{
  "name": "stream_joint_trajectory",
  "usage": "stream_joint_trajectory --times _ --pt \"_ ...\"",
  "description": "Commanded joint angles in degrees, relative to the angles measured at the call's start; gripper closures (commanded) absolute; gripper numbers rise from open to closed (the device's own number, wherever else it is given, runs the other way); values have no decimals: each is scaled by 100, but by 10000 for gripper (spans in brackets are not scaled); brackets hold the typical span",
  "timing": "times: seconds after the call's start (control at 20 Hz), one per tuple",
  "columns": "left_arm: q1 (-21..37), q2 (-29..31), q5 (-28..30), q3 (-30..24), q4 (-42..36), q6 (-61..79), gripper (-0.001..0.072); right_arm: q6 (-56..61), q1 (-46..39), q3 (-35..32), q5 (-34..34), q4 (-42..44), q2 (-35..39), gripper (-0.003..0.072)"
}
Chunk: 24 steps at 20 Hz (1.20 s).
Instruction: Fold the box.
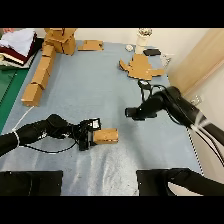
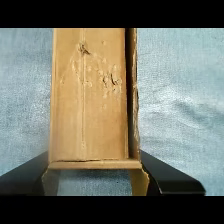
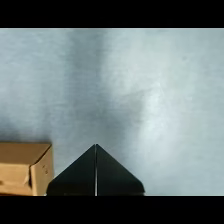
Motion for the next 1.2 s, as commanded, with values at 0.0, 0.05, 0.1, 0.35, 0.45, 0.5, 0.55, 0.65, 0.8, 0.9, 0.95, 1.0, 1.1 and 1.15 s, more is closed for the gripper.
stream_joint_trajectory --times 0.0,0.05,0.1,0.35,0.45,0.5,0.55,0.65,0.8,0.9,0.95,1.0,1.1,1.15 --pt "0 -2 -4 7 2 31 250 -431 -243 695 -448 92 -903 682" --pt "0 -2 -4 7 2 31 250 -428 -240 721 -437 125 -1019 682" --pt "0 -2 2 9 -20 31 250 -424 -240 719 -437 203 -1095 681" --pt "0 -2 -11 7 -85 31 251 -404 -240 715 -487 468 -1119 681" --pt "0 -2 -17 9 -109 26 250 -404 -240 715 -479 597 -1119 681" --pt "0 -2 -4 9 -131 13 251 -402 -240 715 -479 619 -1119 681" --pt "0 7 -7 9 -131 -15 251 -402 -240 715 -485 629 -1119 681" --pt "9 118 63 9 -114 -393 251 -402 -240 715 -485 656 -1119 681" --pt "83 529 597 7 98 -1362 250 -400 -243 715 -483 664 -1119 681" --pt "328 837 710 7 640 -2391 250 -330 -243 715 -483 608 -1119 681" --pt "509 979 645 7 1134 -3012 250 -251 -243 715 -483 533 -1119 682" --pt "708 1110 531 7 1753 -3703 250 -188 -243 717 -483 428 -1119 681" --pt "1209 1381 118 7 3130 -5254 250 -188 -245 717 -483 273 -1119 681" --pt "1508 1534 -192 7 3692 -6063 250 -190 -245 717 -483 234 -1119 681"
